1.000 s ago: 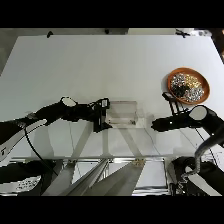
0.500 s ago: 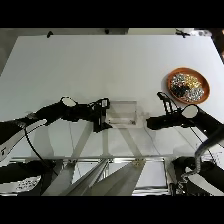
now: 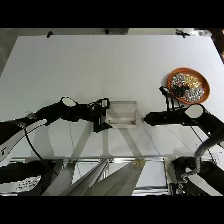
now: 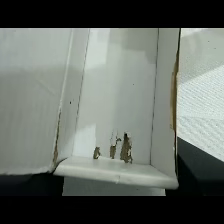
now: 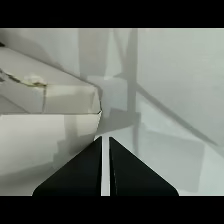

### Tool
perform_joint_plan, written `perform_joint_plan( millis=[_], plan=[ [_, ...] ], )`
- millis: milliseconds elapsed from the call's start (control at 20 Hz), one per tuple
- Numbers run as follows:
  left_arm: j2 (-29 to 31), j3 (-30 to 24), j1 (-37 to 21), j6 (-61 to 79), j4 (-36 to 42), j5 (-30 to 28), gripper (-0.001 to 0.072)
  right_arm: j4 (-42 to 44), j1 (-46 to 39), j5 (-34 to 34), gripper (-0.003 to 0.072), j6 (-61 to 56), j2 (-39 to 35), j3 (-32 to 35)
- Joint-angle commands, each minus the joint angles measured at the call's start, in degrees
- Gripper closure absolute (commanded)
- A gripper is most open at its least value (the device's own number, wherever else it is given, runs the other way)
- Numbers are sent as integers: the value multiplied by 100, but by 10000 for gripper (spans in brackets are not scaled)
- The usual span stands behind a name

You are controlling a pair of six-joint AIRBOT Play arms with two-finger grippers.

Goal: Fold the box and place the chain.

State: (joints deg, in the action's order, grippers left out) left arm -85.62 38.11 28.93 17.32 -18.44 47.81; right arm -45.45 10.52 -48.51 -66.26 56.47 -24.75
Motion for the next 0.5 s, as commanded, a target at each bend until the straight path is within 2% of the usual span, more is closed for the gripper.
perform_joint_plan(
  millis=[0,50,150,400,450],
  plan=[
    [4,7,-2,0,0,-2,696,284,323,20,628,37,-103,-9],
    [4,7,-2,0,0,-2,696,352,417,55,626,39,-103,-13],
    [4,7,-2,0,0,-2,696,389,476,44,479,31,-103,-98],
    [4,7,-2,0,0,-2,696,334,476,-229,454,28,-103,-525],
    [4,7,-2,0,0,-2,696,328,476,-291,412,17,-96,-525]
  ],
)
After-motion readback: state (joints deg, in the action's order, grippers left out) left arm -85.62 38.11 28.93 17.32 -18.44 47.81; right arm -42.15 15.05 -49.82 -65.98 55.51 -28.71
